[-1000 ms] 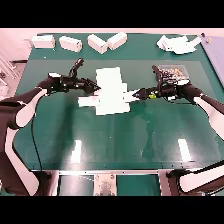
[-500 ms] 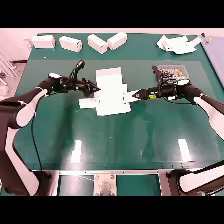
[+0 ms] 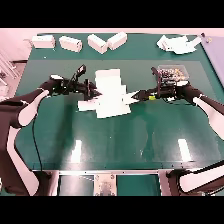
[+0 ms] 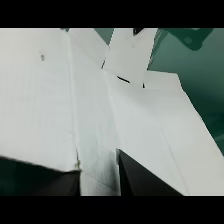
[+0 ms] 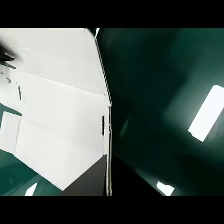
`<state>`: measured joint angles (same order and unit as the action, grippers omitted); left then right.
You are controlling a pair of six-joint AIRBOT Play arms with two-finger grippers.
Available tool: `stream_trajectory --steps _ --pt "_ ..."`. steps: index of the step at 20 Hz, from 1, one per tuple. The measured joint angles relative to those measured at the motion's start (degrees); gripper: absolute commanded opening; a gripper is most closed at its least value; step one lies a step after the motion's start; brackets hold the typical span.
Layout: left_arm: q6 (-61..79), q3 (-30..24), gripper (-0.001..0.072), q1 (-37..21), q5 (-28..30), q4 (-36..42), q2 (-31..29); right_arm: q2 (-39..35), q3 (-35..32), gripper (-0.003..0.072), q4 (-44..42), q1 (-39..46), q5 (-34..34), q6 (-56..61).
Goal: Fold the box and place the chain.
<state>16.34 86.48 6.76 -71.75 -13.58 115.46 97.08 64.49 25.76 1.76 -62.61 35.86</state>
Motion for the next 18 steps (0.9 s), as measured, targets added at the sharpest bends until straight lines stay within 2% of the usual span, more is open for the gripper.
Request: stream_trajectory --steps 1,3,11,14,18 --pt "-0.6 0.0 0.0277 -0.1 0.1 0.0 0.0 0.0 -0.2 0.0008 0.0 0.1 0.4 0.0" --pt "-2.2 0.0 0.0176 -0.2 0.2 0.2 0.0 0.0 -0.4 0.0007 0.1 0.1 0.6 0.0" --pt "-5.2 0.0 0.0174 -0.1 1.1 0.6 0.0 0.0 -0.6 0.0008 0.2 0.1 1.3 0.1" --pt "-5.9 0.0 0.0021 -0.1 1.2 0.6 0.0 0.0 -0.6 0.0007 0.2 0.1 1.4 0.1" --pt "-2.0 0.0 0.0018 -0.2 0.0 0.5 0.0 0.0 -0.9 0.0008 0.2 -0.1 1.4 -0.1"
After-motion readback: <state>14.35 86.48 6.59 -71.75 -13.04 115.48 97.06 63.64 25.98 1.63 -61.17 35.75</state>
